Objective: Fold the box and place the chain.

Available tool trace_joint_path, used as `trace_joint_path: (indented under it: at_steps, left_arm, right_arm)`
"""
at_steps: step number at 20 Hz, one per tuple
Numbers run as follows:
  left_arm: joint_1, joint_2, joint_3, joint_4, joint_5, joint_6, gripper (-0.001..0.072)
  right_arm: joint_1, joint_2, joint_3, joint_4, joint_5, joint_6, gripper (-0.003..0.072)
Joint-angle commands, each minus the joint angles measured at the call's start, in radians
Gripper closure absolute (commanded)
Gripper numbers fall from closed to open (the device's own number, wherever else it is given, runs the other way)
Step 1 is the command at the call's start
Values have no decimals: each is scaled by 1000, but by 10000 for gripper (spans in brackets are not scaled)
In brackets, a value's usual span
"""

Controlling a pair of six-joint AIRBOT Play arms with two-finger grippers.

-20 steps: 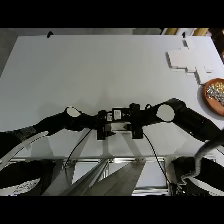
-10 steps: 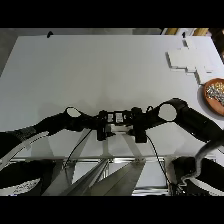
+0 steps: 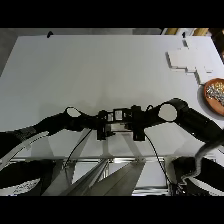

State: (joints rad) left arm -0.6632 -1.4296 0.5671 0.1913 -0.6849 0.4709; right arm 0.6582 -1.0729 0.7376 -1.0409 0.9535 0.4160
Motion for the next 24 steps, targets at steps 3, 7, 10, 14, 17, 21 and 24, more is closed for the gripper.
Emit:
trace_joint_path:
  at_steps: [3, 7, 10, 14, 17, 21, 24]
  left_arm:
    - [1, 0, 0, 1, 0, 0, 456]
    - [1, 0, 0, 1, 0, 0, 456]
    - [1, 0, 0, 1, 0, 0, 456]
    - [1, 0, 0, 1, 0, 0, 456]
    - [1, 0, 0, 1, 0, 0, 456]
    - [1, 0, 0, 1, 0, 0, 456]
    - [1, 0, 0, 1, 0, 0, 456]
  right_arm:
    - [0, -3, 0, -8, -26, 7, 666]
    - [0, -26, -11, -5, -5, 6, 666]
    - [0, -26, -36, -6, -2, 5, 666]
    - [0, -26, -76, -6, -54, 6, 666]
    - [0, -26, -80, -6, -61, 6, 666]
    - [0, -26, -80, -6, -61, 6, 666]
    - [0, -26, -80, -15, -67, 5, 666]
